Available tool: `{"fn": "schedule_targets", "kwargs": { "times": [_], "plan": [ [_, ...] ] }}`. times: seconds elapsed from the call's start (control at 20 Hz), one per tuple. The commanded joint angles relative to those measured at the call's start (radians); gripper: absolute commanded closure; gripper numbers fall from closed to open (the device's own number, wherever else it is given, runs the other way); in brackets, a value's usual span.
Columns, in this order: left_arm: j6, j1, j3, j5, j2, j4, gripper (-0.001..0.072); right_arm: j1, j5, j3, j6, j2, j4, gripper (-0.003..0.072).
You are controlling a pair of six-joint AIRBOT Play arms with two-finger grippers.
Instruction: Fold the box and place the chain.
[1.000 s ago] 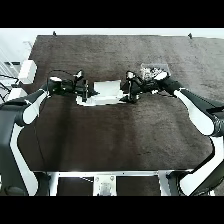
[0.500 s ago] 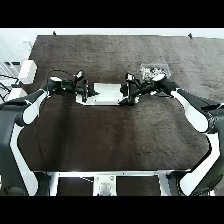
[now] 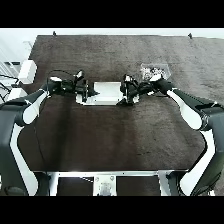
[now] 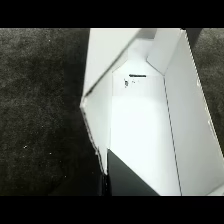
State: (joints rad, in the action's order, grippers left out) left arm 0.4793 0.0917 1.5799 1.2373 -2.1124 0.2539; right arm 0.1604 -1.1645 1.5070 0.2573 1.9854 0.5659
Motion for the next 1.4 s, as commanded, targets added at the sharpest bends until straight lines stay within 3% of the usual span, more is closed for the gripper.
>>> {"fn": "schedule_targets", "kwargs": {
  "times": [0.0,0.8,0.9,1.35],
  "plan": [
    [0.000,0.000,0.000,0.000,0.000,0.000,0.0689,0.011,0.000,0.015,0.010,0.018,-0.001,-0.0034],
    [0.000,0.000,0.000,0.000,0.000,0.000,0.0689,0.017,0.003,0.050,0.013,0.058,-0.006,-0.0004],
    [0.000,0.000,0.000,0.000,0.000,0.000,0.0689,0.017,0.003,0.050,0.014,0.058,-0.005,0.0052],
    [0.000,0.000,0.000,0.000,0.000,0.000,0.0688,0.017,0.003,0.048,0.016,0.058,-0.005,0.0051]
  ]
}}
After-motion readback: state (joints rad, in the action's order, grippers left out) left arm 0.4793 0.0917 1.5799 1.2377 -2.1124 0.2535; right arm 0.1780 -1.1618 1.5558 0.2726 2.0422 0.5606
